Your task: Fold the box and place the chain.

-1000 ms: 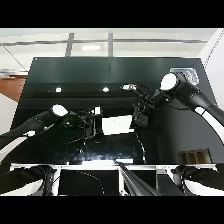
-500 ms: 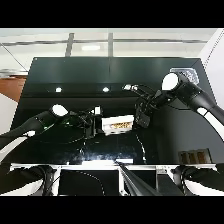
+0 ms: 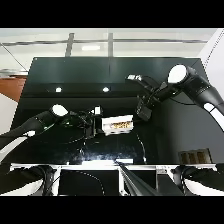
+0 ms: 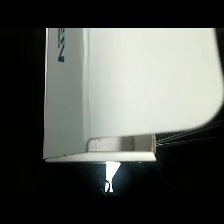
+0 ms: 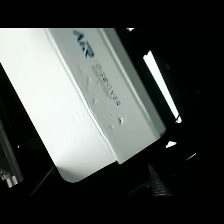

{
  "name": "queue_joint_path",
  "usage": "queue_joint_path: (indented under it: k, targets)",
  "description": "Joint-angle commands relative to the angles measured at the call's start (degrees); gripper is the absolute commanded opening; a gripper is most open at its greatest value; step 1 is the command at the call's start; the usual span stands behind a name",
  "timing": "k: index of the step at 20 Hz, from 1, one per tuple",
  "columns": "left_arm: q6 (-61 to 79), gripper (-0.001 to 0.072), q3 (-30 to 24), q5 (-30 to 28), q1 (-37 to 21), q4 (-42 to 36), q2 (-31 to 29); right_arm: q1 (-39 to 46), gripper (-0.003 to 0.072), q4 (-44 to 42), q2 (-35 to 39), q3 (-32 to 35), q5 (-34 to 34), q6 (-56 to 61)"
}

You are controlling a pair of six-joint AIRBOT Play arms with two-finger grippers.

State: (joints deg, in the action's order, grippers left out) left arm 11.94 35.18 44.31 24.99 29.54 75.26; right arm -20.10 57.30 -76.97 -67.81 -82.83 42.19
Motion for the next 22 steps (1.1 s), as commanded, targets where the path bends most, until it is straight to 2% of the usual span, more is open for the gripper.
queue_joint_path:
  k: [1, 5, 8, 13, 17, 22]
  targets:
    - [0.0, 0.0464, 0.0, 0.0, 0.0, 0.0, 0.0, 0.5, 0.0694, -3.9, -0.1, -1.9, 2.3, -7.3]
    - [0.0, 0.0464, 0.0, 0.0, 0.0, 0.0, 0.0, 1.3, 0.0694, -8.1, -0.4, -1.9, 7.7, -16.9]
    - [0.0, 0.0464, 0.0, 0.0, 0.0, 0.0, 0.0, 3.1, 0.0694, -13.5, -2.4, -0.9, 7.2, -23.3]
    - [0.0, 0.0464, 0.0, 0.0, 0.0, 0.0, 0.0, 4.4, 0.0695, -20.7, -5.3, 7.1, 6.3, -33.0]
    - [0.0, 0.0464, 0.0, -0.1, 0.0, 0.0, 0.0, 3.6, 0.0695, -19.7, -5.3, 9.2, 8.6, -37.1]
    - [-0.2, 0.0464, 0.0, -0.3, 0.0, 0.0, 0.0, 3.5, 0.0695, -18.2, -4.8, 9.2, 6.8, -37.1]
